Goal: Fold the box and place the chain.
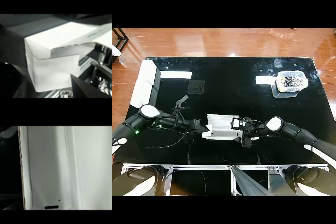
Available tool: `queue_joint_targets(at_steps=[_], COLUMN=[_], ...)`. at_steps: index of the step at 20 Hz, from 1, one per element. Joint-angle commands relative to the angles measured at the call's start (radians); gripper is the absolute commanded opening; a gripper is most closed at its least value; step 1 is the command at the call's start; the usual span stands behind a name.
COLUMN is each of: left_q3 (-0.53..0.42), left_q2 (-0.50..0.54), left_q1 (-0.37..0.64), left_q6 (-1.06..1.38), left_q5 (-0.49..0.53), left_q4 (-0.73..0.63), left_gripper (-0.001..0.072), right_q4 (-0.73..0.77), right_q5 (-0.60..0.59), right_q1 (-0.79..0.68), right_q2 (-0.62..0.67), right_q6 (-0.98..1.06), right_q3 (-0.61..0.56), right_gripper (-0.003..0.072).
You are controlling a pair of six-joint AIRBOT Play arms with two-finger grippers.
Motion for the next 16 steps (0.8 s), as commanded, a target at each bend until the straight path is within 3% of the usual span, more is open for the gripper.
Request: queue_joint_targets(at_steps=[1,9,16], left_q3=[0.028,0.030,0.030], left_q2=[0.033,0.033,0.032], left_q1=[-0.072,-0.157,-0.170], left_q6=[-0.123,-0.200,-0.226], left_q5=[0.061,0.126,0.153], left_q4=[0.063,0.063,0.066], left_gripper=[0.0629,0.0628,0.0613], right_q4=[0.000,0.000,0.000], right_q5=[0.000,0.000,0.000], right_q1=[0.000,0.000,0.000], right_q2=[0.000,0.000,0.000], right_q6=[0.000,0.000,0.000], right_q3=[0.000,0.000,0.000], right_gripper=[0.0346,0.0346,0.0347])
